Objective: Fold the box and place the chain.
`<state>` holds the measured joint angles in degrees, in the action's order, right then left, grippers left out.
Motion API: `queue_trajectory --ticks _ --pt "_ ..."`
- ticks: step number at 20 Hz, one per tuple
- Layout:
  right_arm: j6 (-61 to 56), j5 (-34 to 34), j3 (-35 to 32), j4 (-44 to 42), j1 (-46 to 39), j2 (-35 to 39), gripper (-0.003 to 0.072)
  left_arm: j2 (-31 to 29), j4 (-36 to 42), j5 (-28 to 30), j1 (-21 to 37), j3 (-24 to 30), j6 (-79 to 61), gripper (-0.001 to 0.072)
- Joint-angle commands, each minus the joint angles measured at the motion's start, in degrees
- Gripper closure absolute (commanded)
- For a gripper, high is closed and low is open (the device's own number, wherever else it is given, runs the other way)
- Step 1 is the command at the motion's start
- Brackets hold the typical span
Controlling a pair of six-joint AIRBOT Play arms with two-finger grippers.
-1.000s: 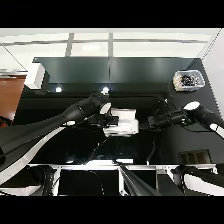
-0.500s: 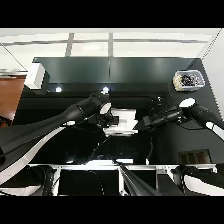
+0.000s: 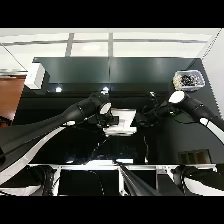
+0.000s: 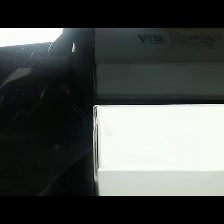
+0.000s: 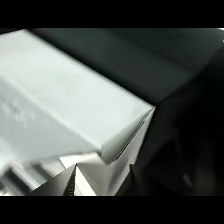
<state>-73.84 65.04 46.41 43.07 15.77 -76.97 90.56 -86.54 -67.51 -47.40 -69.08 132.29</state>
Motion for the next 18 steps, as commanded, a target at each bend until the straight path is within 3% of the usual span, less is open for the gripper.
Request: queue_trajectory --ticks 1,9,12,18 --pt "-13.7 -2.8 3.2 10.7 5.7 0.0 0.0328 0.0 0.0 -0.1 0.1 0.0 0.0 0.0684" --pt "-42.7 -6.6 6.9 34.6 18.9 -0.1 0.0328 0.0 0.0 -0.1 0.0 0.0 0.0 0.0684" --pt "-48.8 -4.6 7.0 34.6 19.2 -0.1 0.0328 0.0 0.0 1.0 0.0 0.0 0.0 0.0684" --pt "-50.0 -4.7 7.6 34.9 20.1 -1.4 0.0328 0.0 0.0 1.0 0.0 0.0 0.0 0.0684"
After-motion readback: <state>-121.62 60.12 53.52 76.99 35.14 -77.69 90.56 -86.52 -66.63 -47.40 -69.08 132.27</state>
